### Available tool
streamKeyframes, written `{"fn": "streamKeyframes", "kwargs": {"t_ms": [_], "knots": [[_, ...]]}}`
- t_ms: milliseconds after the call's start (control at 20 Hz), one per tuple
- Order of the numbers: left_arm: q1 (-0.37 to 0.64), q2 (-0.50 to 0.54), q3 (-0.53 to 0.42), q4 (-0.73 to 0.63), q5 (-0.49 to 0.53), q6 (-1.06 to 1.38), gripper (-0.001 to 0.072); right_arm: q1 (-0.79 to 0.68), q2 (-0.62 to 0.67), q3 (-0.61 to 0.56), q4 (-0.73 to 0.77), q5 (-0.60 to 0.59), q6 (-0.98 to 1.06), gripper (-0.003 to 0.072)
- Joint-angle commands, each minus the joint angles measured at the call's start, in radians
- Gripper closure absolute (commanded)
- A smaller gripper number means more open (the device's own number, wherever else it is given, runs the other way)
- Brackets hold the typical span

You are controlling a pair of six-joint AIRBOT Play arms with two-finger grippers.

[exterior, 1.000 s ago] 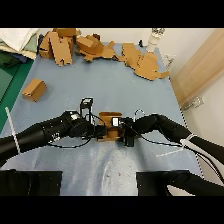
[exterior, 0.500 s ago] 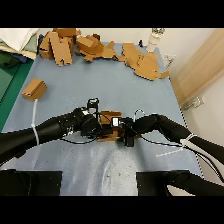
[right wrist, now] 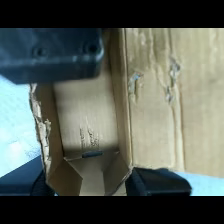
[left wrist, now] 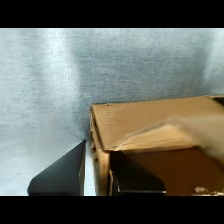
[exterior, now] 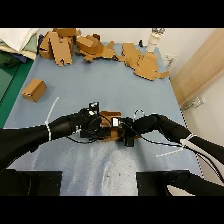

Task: Fold the box.

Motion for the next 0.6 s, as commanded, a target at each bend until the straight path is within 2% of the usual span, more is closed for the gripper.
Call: {"fn": "streamKeyframes", "kwargs": {"t_ms": [0,50,250,500,550], "knots": [[-0.002,-0.010,0.001,0.001,0.064,0.003,0.0547,0.000,0.000,0.000,0.000,-0.002,0.002,0.0183],[-0.002,-0.010,0.001,0.002,0.066,0.008,0.0701,0.000,0.000,0.000,0.000,-0.002,0.002,0.0183],[-0.002,-0.010,0.001,-0.004,0.077,0.025,0.0696,0.000,0.000,0.000,0.000,-0.002,0.002,0.0183],[-0.002,-0.010,0.001,-0.037,0.175,0.027,0.0693,0.000,0.000,0.000,0.000,-0.003,0.002,0.0183],[-0.002,-0.010,0.001,-0.043,0.188,0.027,0.0516,0.000,0.000,0.000,0.000,-0.003,0.002,0.0183]]}}
